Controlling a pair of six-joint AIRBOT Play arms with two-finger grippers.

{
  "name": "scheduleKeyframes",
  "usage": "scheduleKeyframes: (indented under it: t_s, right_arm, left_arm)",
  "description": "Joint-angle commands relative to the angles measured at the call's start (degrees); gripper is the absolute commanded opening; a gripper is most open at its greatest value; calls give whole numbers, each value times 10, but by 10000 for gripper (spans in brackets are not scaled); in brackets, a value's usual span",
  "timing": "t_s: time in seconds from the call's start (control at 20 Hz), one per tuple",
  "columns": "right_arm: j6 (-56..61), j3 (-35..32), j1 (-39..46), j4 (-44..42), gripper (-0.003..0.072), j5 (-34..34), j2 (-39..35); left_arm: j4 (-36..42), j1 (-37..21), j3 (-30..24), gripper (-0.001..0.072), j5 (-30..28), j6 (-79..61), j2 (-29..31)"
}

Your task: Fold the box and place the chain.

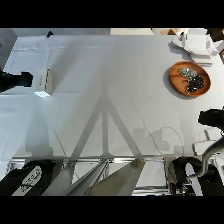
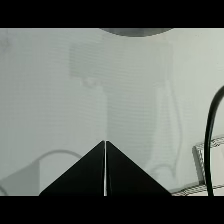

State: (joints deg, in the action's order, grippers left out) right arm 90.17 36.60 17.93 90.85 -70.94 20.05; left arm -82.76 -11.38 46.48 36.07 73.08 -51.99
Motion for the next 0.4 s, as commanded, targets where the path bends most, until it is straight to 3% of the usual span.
scheduleKeyframes:
  t_s: [0.0, 0.35]
  right_arm:
    - [0, 0, 0, 0, 9, 0, 0]
    - [0, 0, 0, 0, 9, 0, 0]
  left_arm:
    - [0, 0, 0, 695, -3, 1, 52]
    - [0, 0, 0, 695, -2, 4, 57]
